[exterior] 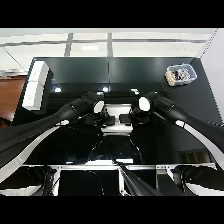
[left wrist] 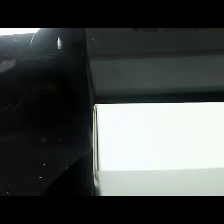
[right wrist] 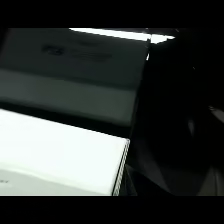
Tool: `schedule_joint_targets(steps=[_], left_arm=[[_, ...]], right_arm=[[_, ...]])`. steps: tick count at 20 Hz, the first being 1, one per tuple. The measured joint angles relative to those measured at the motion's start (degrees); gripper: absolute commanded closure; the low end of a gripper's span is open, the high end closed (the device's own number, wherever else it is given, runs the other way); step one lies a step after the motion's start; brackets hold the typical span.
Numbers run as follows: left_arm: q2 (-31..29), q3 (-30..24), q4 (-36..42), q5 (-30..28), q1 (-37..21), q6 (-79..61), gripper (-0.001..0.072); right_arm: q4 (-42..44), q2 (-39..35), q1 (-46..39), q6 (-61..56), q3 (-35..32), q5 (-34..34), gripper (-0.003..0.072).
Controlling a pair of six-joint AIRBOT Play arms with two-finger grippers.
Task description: Fold the box and place the chain.
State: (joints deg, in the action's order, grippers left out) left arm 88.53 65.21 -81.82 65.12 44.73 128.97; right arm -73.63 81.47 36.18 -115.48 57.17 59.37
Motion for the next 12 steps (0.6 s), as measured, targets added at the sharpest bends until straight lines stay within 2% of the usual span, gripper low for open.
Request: schedule_joint_targets(steps=[2, 3, 4, 5, 6, 10, 11, 12], left_arm=[[0.0, 0.0, 0.0, 0.0, 0.0, 0.0, 0.0680], [0.0, 0.0, 0.0, 0.0, 0.0, 0.0, 0.0680], [0.0, 0.0, 0.0, 0.0, 0.0, 0.0, 0.0680], [0.0, 0.0, -0.2, 0.0, 0.0, 0.0, 0.0680], [0.0, 0.0, 0.0, 0.0, 0.0, 0.2, 0.0680], [0.0, 0.0, 0.0, 0.0, 0.0, 0.1, 0.0680], [0.0, 0.0, 0.0, 0.0, 0.0, 0.1, 0.0680], [0.0, 0.0, 0.0, 0.0, 0.0, 0.0, 0.0680]], right_arm=[[-2.5, 0.4, 1.4, -3.8, 0.4, 0.5, 0.0393], [-3.5, 0.6, 1.9, -5.3, 0.5, 0.7, 0.0424], [-4.3, 0.8, 2.3, -6.3, 0.5, 1.0, 0.0573], [-5.0, 1.0, 2.5, -7.1, 0.6, 1.4, 0.0657], [-5.7, 1.2, 2.7, -8.1, 0.6, 1.4, 0.0667], [-6.3, 1.4, 3.1, -9.1, 0.7, 1.7, 0.0665], [-6.3, 1.4, 3.1, -9.3, 0.7, 1.9, 0.0628], [-6.3, 1.4, 3.1, -9.3, 0.7, 1.9, 0.0472]])
